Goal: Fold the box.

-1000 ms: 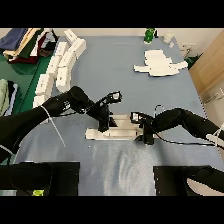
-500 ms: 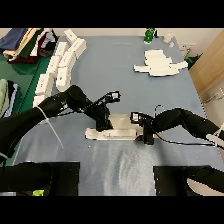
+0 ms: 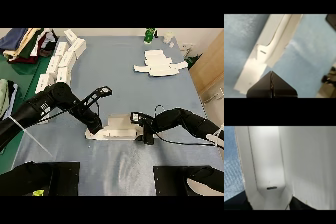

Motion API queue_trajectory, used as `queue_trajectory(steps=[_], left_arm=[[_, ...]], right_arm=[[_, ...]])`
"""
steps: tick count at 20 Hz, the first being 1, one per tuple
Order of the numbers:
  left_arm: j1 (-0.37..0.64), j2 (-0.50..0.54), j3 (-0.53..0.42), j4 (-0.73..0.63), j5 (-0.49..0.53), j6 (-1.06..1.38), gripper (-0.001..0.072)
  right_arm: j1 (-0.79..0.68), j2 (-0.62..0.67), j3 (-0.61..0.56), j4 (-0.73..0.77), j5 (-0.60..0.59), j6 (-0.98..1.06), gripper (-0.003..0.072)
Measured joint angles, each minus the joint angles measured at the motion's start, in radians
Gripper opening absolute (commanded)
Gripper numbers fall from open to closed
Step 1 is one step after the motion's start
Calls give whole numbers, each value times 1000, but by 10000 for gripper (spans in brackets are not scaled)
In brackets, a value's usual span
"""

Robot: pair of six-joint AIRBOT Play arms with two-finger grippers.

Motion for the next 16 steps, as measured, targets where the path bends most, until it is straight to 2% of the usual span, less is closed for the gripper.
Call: queue_trajectory(steps=[3, 8, 11, 16], left_arm=[[3, -42, 11, -148, 92, -68, 14], [89, -180, 48, -363, 225, -130, 14], [127, -267, 56, -412, 237, -187, 14], [135, -408, 60, -440, 172, -269, 14]], right_arm=[[0, 0, 0, 0, 0, 0, 504], [0, 0, 0, 0, -1, 0, 504], [0, 0, 0, 0, -1, 0, 504], [0, 0, 0, 0, -1, 0, 504]])
